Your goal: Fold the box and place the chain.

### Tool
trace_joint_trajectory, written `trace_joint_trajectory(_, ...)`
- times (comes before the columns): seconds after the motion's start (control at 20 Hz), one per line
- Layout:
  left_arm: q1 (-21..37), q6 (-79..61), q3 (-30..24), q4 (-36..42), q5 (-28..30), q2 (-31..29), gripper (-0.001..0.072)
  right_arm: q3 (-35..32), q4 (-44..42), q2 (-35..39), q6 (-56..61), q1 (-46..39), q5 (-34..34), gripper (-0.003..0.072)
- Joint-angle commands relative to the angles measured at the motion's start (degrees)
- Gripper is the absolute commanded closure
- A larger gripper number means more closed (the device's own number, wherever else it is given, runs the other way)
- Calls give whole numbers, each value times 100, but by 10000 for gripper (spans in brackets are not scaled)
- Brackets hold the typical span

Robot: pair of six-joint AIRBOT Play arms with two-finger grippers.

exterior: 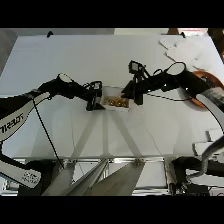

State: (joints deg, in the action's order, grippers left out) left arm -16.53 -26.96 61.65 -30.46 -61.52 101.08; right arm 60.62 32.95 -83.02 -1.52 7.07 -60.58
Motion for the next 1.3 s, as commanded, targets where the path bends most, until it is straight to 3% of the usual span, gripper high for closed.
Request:
trace_joint_trajectory(0.0, 0, -2, 2, -2, 2, -2, 333, 4, -2, 28, 407, 216, 356, 389)
trace_joint_trajectory(0.1, 0, -2, 2, -2, 2, -2, 333, 4, 55, 142, 474, 299, 118, 440)
trace_joint_trajectory(0.2, 0, -2, 2, -2, 2, -2, 333, 105, 68, 330, 503, 407, 109, 440)
trace_joint_trajectory(0.35, 0, -2, 2, -2, 2, -2, 333, 820, 247, 400, 1644, 400, 129, 450)
trace_joint_trajectory(0.45, 0, -2, 2, -2, 0, -2, 333, 1257, 796, 343, 2522, 398, 280, 494)
trace_joint_trajectory(0.6, 0, -2, 2, -2, 2, -2, 333, 1502, 1862, 31, 3727, 398, 278, 495)
trace_joint_trajectory(0.75, 0, -2, 2, -2, 2, -2, 333, 1502, 1814, -540, 3915, 407, -330, 495)
trace_joint_trajectory(0.85, 0, -2, 2, -2, 2, -2, 333, 1502, 1510, -835, 3893, 444, -704, 484)
trace_joint_trajectory(0.95, 0, -2, 2, -2, 2, -2, 333, 1502, 1307, -907, 3801, 468, -774, 354)
trace_joint_trajectory(1.25, 0, -2, 2, 0, 2, -2, 333, 1502, 1408, -887, 3390, 787, -636, 354)
